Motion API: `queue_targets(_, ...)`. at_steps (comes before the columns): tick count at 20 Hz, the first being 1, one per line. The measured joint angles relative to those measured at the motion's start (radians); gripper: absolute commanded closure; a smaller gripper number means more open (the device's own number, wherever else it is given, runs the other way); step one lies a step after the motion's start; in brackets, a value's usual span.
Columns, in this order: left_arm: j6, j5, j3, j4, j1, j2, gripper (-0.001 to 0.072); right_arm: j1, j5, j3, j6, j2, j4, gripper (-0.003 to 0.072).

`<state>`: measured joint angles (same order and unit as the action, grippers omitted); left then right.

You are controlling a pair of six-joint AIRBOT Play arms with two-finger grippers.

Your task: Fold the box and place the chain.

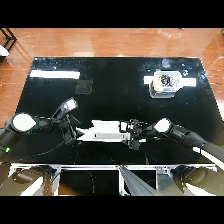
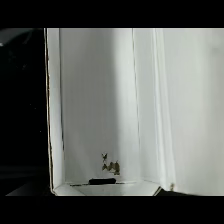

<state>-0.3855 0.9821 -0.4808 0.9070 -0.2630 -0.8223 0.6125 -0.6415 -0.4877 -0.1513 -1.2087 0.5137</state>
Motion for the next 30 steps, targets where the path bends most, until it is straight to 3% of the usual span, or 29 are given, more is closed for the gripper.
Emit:
queue_targets(5, 0.366, -0.012, 0.032, -0.048, -0.035, -0.050, 0.0089, 0.000, 0.000, 0.000, 0.000, 0.000, 0.000, 0.0388)
queue_targets(15, 0.572, -0.154, 0.040, -0.091, -0.105, -0.200, 0.0103, 0.000, 0.000, 0.000, 0.000, 0.000, 0.000, 0.0387)
queue_targets(17, 0.582, -0.182, 0.040, -0.097, -0.125, -0.213, 0.0244, 0.000, -0.001, 0.000, 0.000, 0.000, 0.000, 0.0387)
queue_targets(19, 0.589, -0.194, 0.040, -0.100, -0.139, -0.220, 0.0279, 0.000, -0.001, 0.000, 0.000, 0.000, 0.000, 0.0387)
queue_targets(22, 0.593, -0.209, 0.040, -0.104, -0.148, -0.225, 0.0396, 0.000, 0.000, 0.000, 0.000, 0.000, 0.000, 0.0388)
queue_targets(30, 0.596, -0.196, 0.040, -0.207, -0.153, -0.228, 0.0404, 0.000, -0.002, 0.000, 0.000, 0.000, 0.002, 0.0387)
